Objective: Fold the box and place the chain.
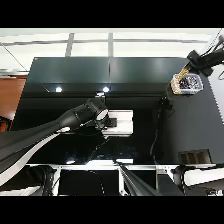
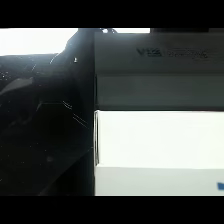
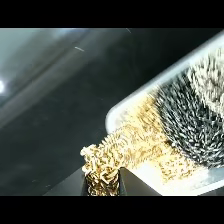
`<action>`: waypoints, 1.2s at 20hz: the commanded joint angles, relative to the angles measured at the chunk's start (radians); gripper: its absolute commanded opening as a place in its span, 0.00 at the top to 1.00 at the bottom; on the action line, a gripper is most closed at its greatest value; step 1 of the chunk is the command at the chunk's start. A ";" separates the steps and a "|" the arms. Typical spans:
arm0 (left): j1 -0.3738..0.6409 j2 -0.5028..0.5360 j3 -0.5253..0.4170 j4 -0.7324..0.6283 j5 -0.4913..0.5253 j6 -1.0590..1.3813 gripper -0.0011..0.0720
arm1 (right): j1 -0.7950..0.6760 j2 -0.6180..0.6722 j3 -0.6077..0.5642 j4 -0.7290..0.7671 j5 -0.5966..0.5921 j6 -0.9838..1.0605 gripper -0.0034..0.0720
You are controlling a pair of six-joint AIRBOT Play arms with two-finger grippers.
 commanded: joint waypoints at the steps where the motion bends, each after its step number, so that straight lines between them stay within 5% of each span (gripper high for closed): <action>1: 0.001 0.000 0.000 0.000 0.000 0.000 0.95 | 0.000 0.157 0.006 -0.006 -0.010 -0.119 0.95; 6: 0.001 0.000 0.000 0.000 0.000 0.000 0.95 | 0.000 0.383 0.006 0.039 -0.017 -0.211 0.95; 11: 0.001 0.000 0.000 0.000 0.000 0.000 0.95 | 0.017 0.556 -0.009 0.130 0.188 -0.321 0.95; 16: 0.001 0.000 0.000 0.000 0.000 0.000 0.95 | 0.097 0.725 -0.210 0.220 0.245 -0.349 0.95; 24: 0.001 0.000 0.000 0.000 0.000 0.000 0.95 | 0.324 0.777 -0.282 0.399 0.341 -0.379 0.95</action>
